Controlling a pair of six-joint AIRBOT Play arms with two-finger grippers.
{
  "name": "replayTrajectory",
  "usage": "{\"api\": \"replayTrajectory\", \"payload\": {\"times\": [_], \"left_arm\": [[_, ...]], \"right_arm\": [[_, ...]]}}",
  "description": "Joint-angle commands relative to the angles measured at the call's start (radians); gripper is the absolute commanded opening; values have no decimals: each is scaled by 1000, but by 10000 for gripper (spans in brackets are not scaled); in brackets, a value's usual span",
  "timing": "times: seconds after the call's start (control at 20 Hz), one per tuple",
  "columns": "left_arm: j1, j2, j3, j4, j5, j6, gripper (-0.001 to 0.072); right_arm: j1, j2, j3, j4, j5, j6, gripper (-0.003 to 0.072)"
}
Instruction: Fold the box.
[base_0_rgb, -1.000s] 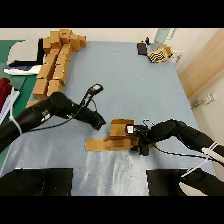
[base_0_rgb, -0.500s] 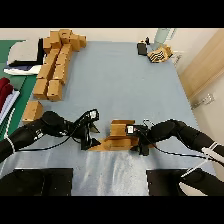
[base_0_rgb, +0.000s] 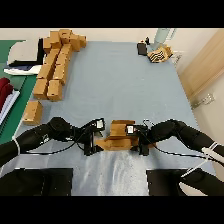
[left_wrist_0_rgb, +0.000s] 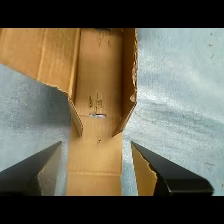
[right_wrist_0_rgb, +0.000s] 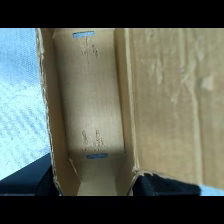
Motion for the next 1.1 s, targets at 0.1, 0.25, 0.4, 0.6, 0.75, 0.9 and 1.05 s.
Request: {"api": "replayTrajectory", "payload": {"times": [0.1, 0.25, 0.4, 0.6, 0.75, 0.9, 1.05], "left_arm": [[-66, -22, 0, -55, 66, -16, 671], [-98, -48, 8, -110, 117, -14, 423], [-124, -68, 14, -108, 125, -14, 408], [-124, -72, 14, -101, 171, -10, 179], [-124, -72, 16, -101, 190, -2, 178], [-139, -72, 29, -103, 187, -2, 178], [-158, -72, 42, -110, 186, -3, 178]], "right_arm": [[0, -1, 1, 0, 0, 0, 500], [0, -1, 1, 0, 0, 0, 500], [0, -1, 1, 0, 0, 0, 500], [0, -1, 1, 0, 0, 0, 500], [0, -1, 1, 0, 0, 0, 500], [0, 0, 1, 0, 0, 0, 500], [0, -1, 1, 0, 0, 0, 500]]}}
